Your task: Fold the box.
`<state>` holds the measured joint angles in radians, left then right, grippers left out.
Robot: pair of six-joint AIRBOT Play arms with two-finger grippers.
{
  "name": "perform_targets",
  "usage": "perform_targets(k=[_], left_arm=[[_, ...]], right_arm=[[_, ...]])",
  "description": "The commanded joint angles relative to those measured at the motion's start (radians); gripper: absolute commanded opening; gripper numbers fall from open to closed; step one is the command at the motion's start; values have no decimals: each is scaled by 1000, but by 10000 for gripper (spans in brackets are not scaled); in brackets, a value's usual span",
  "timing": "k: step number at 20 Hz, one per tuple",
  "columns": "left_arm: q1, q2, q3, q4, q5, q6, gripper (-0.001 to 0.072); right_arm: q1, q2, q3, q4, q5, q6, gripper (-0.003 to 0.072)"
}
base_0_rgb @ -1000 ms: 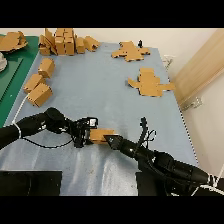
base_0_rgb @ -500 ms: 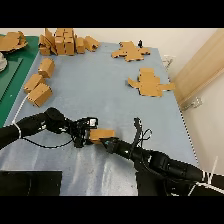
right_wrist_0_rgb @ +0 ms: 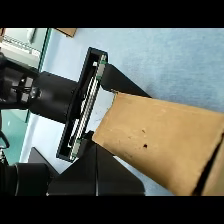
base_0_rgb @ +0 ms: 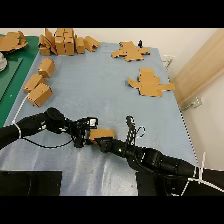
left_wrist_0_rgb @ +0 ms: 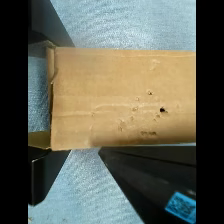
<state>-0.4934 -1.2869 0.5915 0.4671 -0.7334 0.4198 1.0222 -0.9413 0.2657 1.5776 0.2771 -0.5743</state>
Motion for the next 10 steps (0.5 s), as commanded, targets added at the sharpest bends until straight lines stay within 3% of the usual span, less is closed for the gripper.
perform_targets(k=[1,10], left_arm=[[1,0,0,0,0,0,380],[0,0,0,0,0,0,380]], right_arm=[[2,-7,4,-3,-6,6,5],[2,-7,5,0,-36,6,5]])
